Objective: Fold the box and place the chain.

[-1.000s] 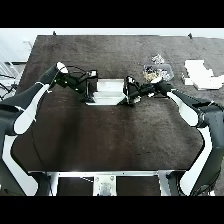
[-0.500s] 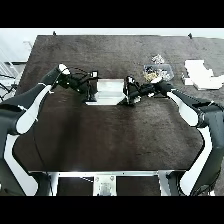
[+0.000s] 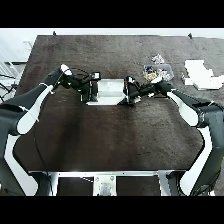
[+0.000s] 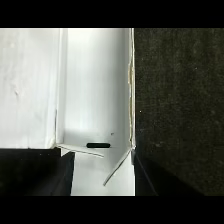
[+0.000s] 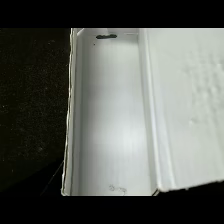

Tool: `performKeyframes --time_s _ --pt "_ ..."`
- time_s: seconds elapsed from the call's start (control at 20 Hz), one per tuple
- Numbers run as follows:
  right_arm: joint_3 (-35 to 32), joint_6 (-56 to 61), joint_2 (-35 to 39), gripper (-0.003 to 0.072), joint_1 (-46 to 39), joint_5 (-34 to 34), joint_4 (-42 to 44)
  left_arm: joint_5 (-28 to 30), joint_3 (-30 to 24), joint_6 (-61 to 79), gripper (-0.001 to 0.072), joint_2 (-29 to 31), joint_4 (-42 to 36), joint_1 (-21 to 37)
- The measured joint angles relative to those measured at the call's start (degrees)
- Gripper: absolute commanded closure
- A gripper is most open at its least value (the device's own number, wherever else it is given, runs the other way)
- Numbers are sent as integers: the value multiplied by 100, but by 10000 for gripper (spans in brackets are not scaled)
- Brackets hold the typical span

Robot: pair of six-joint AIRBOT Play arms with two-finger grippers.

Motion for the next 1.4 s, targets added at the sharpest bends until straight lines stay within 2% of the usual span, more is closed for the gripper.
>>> performKeyframes --time_s 0.5,0.55,0.75,0.8,0.85,1.15,1.25,1.3,1.35,1.4 --pt "0 -2 -2 185 0 0 0 68 0 114 280 -2 278 20" --pt "0 -2 0 185 0 0 0 83 0 151 301 -2 280 20" --pt "0 -2 0 185 0 0 0 157 0 313 301 -2 170 7" --pt "0 -2 -2 185 0 0 0 195 0 343 343 -2 120 0" --pt "0 -2 0 184 0 0 0 214 0 363 419 -2 63 -2" --pt "0 0 -2 185 0 0 0 234 0 413 417 -61 -328 0" --pt "0 0 -2 185 0 0 0 175 0 426 389 -125 -525 -4" --pt "0 0 -2 185 0 0 0 166 0 431 288 -151 -599 -2" --pt "0 -2 -2 185 0 -2 -2 162 0 431 257 -173 -691 -2" --pt "0 0 0 185 -2 0 -2 160 0 431 257 -197 -785 -2"
